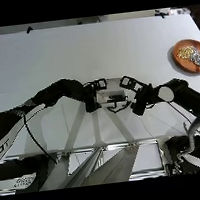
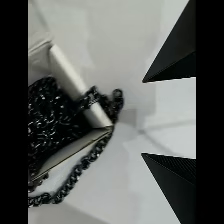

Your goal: Fold the box and place the chain.

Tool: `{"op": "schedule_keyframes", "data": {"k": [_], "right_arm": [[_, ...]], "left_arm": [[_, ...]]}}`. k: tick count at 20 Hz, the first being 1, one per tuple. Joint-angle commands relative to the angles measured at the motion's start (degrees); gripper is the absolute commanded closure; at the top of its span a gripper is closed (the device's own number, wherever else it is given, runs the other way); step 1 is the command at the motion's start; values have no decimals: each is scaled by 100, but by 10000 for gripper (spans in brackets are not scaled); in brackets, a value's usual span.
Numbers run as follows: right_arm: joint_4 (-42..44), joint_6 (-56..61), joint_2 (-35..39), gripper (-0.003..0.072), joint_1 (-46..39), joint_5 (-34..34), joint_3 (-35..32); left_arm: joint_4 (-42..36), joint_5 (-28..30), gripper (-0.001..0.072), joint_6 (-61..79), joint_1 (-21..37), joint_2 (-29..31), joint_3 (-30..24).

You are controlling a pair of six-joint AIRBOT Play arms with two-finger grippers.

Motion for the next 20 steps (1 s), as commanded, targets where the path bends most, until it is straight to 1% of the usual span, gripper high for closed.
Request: {"op": "schedule_keyframes", "data": {"k": [1,3,5,9,10,15,17,18,19,20], "right_arm": [[83,-240,-494,208,127,-505,-94],[85,-236,-553,210,127,-496,-94],[103,-236,-555,252,127,-544,-94],[238,-236,-560,257,127,-634,-94],[240,-234,-560,284,127,-629,-94],[439,-227,-868,285,127,-553,-92],[459,-227,-879,296,127,-507,-92],[459,-225,-881,373,127,-494,-92],[459,-190,-881,407,127,-498,-92],[457,-136,-881,420,127,-503,-92]], "left_arm": [[2,0,362,0,0,-4,2],[0,0,362,0,0,-4,2],[0,2,362,0,0,-4,2],[0,0,362,0,0,-4,2],[0,0,362,2,2,-4,2],[0,0,362,2,0,-4,2],[0,2,362,0,0,-4,2],[0,0,362,2,0,-4,2],[0,0,362,2,0,-4,2],[0,0,362,0,0,-4,2]]}}
